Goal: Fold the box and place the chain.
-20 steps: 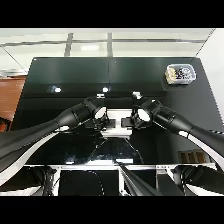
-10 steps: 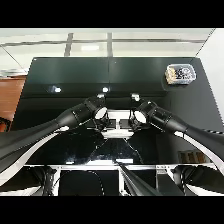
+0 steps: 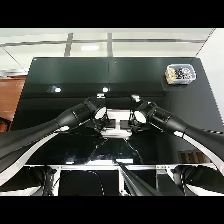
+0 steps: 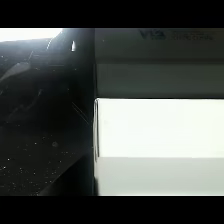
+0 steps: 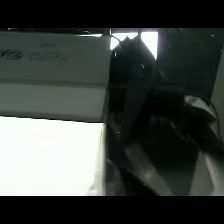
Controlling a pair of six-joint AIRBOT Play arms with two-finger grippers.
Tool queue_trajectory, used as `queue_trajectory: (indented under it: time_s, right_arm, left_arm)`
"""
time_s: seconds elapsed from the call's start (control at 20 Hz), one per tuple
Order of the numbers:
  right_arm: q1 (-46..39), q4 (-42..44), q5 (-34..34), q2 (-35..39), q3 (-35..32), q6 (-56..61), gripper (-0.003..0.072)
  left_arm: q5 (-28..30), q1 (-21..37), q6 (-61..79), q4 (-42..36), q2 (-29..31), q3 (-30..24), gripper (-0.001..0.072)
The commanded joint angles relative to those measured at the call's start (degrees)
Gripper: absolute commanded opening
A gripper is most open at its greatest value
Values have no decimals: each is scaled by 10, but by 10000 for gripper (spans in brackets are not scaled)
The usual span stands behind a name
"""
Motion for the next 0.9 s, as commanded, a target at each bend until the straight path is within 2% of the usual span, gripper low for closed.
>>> queue_trajectory:
  time_s: [0.0, 0.2, 0.3, 0.5, 0.7, 0.75, 0.85]
  right_arm:
    - [0, 2, -2, 0, 1, 1, 14]
    - [-1, 4, -3, 3, 1, -1, 22]
    - [-3, 2, 2, 14, 1, -12, 280]
    - [-9, 2, 39, 73, 1, -77, 279]
    - [-16, -14, 97, 203, 1, -132, 279]
    - [-24, -43, 107, 236, 1, -135, 279]
    - [-47, -169, 120, 291, 0, -136, 278]
  left_arm:
    - [0, 0, 0, -1, 0, 0, 27]
    - [0, 0, 0, -1, 0, 0, 26]
    - [0, 0, 0, -1, 0, 0, 26]
    - [0, 0, 0, -1, 0, 0, 26]
    - [0, 0, 0, -1, 0, 0, 26]
    - [0, 0, 0, -1, 0, 0, 27]
    - [0, 0, 0, -1, 0, 0, 26]
